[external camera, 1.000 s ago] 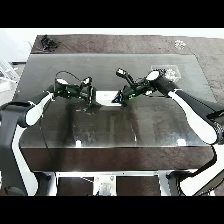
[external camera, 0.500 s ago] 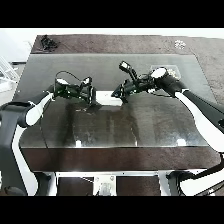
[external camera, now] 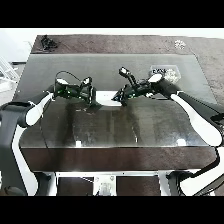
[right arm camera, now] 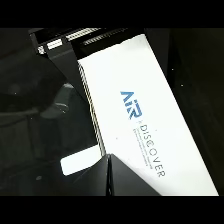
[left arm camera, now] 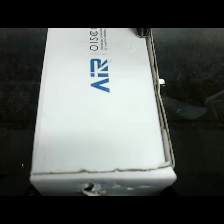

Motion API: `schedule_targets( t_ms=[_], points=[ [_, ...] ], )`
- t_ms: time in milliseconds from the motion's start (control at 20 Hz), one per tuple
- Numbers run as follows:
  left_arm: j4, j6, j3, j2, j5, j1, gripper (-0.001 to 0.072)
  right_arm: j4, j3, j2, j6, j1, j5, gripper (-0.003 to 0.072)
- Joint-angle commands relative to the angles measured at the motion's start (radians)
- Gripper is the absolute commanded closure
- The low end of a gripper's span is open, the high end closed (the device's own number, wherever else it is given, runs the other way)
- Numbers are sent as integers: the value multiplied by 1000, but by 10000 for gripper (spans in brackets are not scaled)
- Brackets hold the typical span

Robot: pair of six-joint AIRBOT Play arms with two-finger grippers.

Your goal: Fold the box and place the chain.

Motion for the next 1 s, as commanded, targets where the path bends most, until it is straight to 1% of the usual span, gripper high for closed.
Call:
schedule_targets(
  t_ms=[0,50,150,300,450,600,800,950],
  points=[
    [-1,-3,1,1,-1,1,671,-15,-2,-5,6,2,-11,679],
    [-1,-3,1,1,-1,1,671,-14,-2,10,6,2,-9,679],
    [-1,-3,1,1,0,1,671,16,-2,93,6,3,-10,679],
    [-1,-3,1,1,-1,1,671,22,-1,290,37,-3,-47,679],
    [-8,-3,1,1,10,1,671,-67,-8,471,177,-39,-50,679],
    [-23,-3,1,1,5,1,671,-101,-61,599,266,-79,-51,679],
    [-24,-3,1,1,0,1,671,-101,-149,695,336,-134,-51,679],
    [-24,-3,0,1,0,1,671,-101,-182,712,341,-146,-51,679]
  ],
)
